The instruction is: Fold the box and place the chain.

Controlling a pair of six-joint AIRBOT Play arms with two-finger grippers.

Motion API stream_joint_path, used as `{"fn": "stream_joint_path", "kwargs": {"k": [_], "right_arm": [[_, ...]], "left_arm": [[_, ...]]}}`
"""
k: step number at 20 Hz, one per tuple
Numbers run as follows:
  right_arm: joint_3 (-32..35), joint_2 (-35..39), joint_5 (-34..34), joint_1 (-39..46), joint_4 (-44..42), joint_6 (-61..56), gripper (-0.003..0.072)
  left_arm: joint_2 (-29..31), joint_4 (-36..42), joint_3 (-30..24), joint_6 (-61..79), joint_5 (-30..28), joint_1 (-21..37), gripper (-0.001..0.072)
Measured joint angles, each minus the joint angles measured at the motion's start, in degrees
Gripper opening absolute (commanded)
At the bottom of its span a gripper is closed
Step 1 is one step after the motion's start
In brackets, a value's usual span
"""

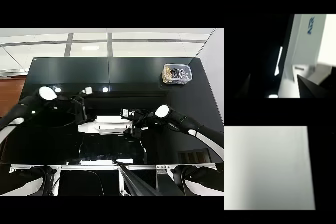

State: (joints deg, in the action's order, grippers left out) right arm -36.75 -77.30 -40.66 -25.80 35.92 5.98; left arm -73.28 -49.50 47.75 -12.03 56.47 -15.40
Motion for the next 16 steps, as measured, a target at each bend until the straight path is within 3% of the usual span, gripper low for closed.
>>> {"fn": "stream_joint_path", "kwargs": {"k": [1,2,3,4,6,8,12,14,16], "right_arm": [[0.0,0.0,0.0,0.0,0.0,0.0,0.0470],[0.0,0.0,0.0,0.0,0.0,0.0,0.0458],[0.0,0.0,0.0,0.0,0.0,0.0,0.0287],[0.0,0.0,0.0,0.0,0.0,0.0,0.0177],[0.0,0.0,-0.1,0.0,0.0,0.0,0.0178],[0.0,0.0,-0.2,0.0,0.0,0.0,0.0178],[0.0,0.0,-0.2,0.0,0.1,0.0,0.0177],[0.0,0.0,-0.2,0.0,0.1,0.0,0.0177],[0.0,0.0,-0.2,0.0,0.1,0.0,0.0178]], "left_arm": [[1.4,-2.5,0.0,-4.0,2.6,1.3,0.0207],[2.6,-4.0,0.0,-8.4,5.8,2.4,0.0023],[3.3,-4.2,-0.1,-12.3,9.4,3.3,0.0023],[3.8,-3.3,-0.6,-15.2,13.1,3.7,0.0023],[4.0,3.0,-2.6,-18.9,17.7,3.1,0.0023],[3.3,10.8,-4.9,-19.4,17.4,0.7,0.0023],[1.5,23.1,-6.1,-17.8,3.3,-4.4,0.0023],[0.7,25.7,-6.0,-17.4,-5.9,-5.3,0.0023],[-1.2,25.6,-5.8,-17.2,-11.6,-5.2,0.0022]]}}
